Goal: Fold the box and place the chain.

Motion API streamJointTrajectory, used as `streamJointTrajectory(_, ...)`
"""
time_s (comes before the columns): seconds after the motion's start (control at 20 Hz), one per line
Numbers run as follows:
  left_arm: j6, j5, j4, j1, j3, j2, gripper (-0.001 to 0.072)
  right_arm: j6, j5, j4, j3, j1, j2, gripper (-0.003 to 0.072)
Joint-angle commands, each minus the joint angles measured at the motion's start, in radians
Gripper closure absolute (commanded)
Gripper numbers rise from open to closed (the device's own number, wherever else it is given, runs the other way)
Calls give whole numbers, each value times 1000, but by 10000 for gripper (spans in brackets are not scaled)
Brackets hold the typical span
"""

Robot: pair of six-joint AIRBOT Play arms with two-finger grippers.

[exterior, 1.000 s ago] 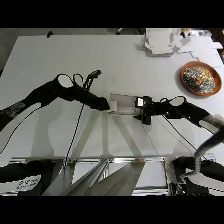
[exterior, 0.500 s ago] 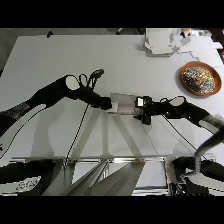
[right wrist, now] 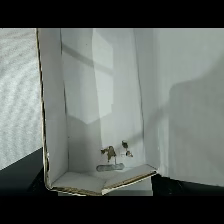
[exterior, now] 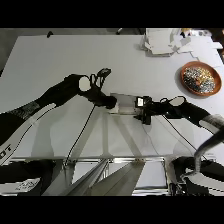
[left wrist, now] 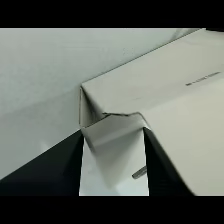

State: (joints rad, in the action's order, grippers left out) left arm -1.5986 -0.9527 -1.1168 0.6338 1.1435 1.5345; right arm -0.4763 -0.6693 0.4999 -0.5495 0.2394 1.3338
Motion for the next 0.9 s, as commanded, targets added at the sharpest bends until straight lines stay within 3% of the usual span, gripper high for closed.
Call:
streamJointTrajectory(0.0, -89, -18, -51, 31, 24, 8, 295, 0, 0, 0, 0, 0, 0, 282)
streamJointTrajectory(0.45, -327, -53, -197, 92, 45, 17, 297, 0, 0, 0, 0, 0, 0, 282)
streamJointTrajectory(0.6, -393, -114, -254, 112, 106, 56, 301, 0, 0, 0, 0, 0, 0, 282)
streamJointTrajectory(0.85, -410, -230, -272, 147, 226, 160, 390, 0, 0, 0, 0, 0, 0, 282)
